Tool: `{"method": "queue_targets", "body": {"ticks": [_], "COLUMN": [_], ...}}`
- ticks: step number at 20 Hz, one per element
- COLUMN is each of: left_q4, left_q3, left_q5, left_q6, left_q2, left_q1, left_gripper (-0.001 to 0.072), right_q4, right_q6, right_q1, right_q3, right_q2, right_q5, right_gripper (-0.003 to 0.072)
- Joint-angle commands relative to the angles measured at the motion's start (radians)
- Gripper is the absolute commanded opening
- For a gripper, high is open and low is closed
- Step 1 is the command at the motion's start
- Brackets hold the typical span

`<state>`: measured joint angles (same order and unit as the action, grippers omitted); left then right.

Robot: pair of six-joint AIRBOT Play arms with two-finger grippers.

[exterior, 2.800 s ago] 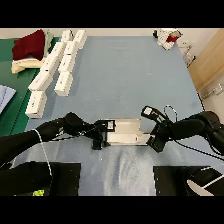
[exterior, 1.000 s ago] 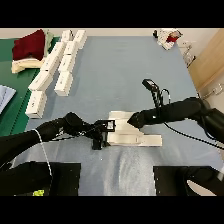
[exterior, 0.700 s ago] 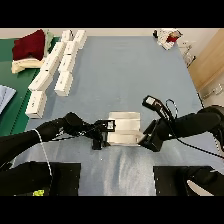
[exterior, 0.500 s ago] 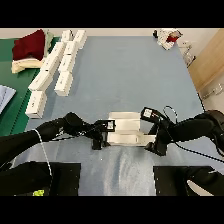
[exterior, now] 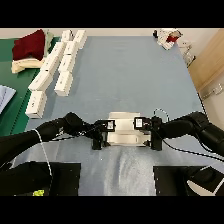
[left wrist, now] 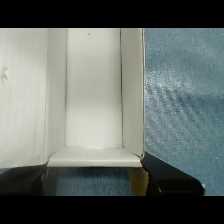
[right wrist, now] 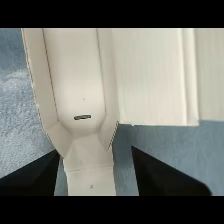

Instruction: Fold the box.

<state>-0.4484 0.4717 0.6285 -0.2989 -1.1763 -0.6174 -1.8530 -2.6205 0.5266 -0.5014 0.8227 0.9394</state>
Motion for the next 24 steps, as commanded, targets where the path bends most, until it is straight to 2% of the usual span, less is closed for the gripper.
{"method": "queue_targets", "body": {"ticks": [1, 2, 3, 4, 6, 8, 13, 17, 18, 19, 23, 24], "left_q4": [0.0, 0.0, 0.0, 0.0, 0.0, 0.0, 0.0, 0.0, 0.0, 0.0, 0.0, 0.0], "left_q3": [0.0, 0.0, 0.0, 0.0, 0.0, 0.0, 0.0, 0.0, 0.0, 0.0, 0.0, 0.0], "left_q5": [0.0, 0.0, 0.0, 0.0, 0.0, 0.0, 0.0, 0.0, 0.0, 0.0, 0.0, 0.0], "left_q6": [0.0, 0.0, 0.0, 0.0, 0.0, 0.0, 0.0, 0.0, 0.0, 0.0, 0.0, 0.0], "left_q2": [0.001, 0.001, 0.001, 0.001, 0.001, 0.001, 0.001, 0.001, 0.001, 0.001, 0.001, 0.001], "left_q1": [0.0, 0.0, 0.0, 0.0, 0.0, 0.0, 0.0, 0.0, 0.0, 0.0, 0.0, 0.0], "left_gripper": [0.0449, 0.0449, 0.0449, 0.0449, 0.0449, 0.0449, 0.0449, 0.0449, 0.0449, 0.0449, 0.0449, 0.0449], "right_q4": [-0.008, -0.014, -0.026, -0.043, -0.075, -0.099, -0.22, -0.24, -0.246, -0.255, -0.261, -0.261], "right_q6": [-0.035, -0.035, -0.035, -0.036, -0.057, -0.071, -0.189, -0.227, -0.229, -0.235, -0.234, -0.234], "right_q1": [0.017, 0.018, 0.017, 0.018, 0.017, 0.017, 0.017, 0.018, 0.018, 0.017, 0.017, 0.017], "right_q3": [0.002, 0.002, 0.002, 0.002, 0.002, 0.002, 0.002, 0.002, 0.002, 0.002, 0.002, 0.002], "right_q2": [0.021, 0.031, 0.039, 0.045, 0.05, 0.051, 0.095, 0.108, 0.11, 0.116, 0.125, 0.125], "right_q5": [-0.035, -0.033, -0.032, -0.033, -0.034, -0.037, -0.078, -0.111, -0.115, -0.121, -0.122, -0.119], "right_gripper": [0.0646, 0.056, 0.0405, 0.0322, 0.0208, 0.016, 0.016, 0.0165, 0.0267, 0.0469, 0.0606, 0.0606]}}
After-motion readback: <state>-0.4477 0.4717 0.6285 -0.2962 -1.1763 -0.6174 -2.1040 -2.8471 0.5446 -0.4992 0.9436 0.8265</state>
